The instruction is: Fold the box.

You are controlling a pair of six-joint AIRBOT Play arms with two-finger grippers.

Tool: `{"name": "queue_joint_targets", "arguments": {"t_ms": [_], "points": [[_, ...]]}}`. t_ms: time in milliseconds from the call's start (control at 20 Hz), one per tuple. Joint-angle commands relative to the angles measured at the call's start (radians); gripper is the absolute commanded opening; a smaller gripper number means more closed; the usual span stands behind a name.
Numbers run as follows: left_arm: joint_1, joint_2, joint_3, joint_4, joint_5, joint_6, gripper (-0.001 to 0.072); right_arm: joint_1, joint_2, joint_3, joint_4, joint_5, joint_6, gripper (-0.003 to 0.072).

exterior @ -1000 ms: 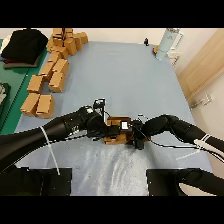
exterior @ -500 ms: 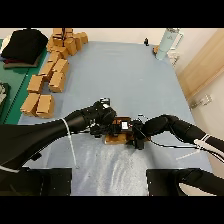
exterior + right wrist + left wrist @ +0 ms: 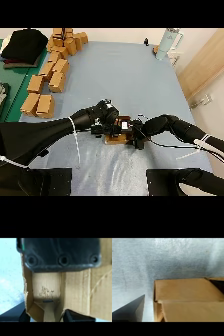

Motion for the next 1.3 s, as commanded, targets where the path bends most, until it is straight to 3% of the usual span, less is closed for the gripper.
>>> {"name": "queue_joint_targets", "arguments": {"t_ms": [0,550,600,650,1250], "points": [[-0.011,-0.013,0.026,0.004,-0.001,0.016,0.0521,0.000,0.000,0.000,0.000,0.000,0.000,0.0488],[-0.027,-0.043,0.029,0.035,-0.026,0.040,0.0518,0.000,0.000,0.000,0.000,0.000,0.000,0.0488],[-0.027,-0.043,0.030,0.034,-0.027,0.036,0.0290,0.000,0.000,0.000,0.000,0.000,0.000,0.0488],[-0.027,-0.043,0.030,0.034,-0.023,0.036,0.0016,0.000,0.000,0.000,0.000,0.001,0.000,0.0488],[-0.027,-0.043,0.031,-0.023,-0.011,0.024,0.0013,0.000,0.000,0.000,0.000,0.000,0.000,0.0488]]}}
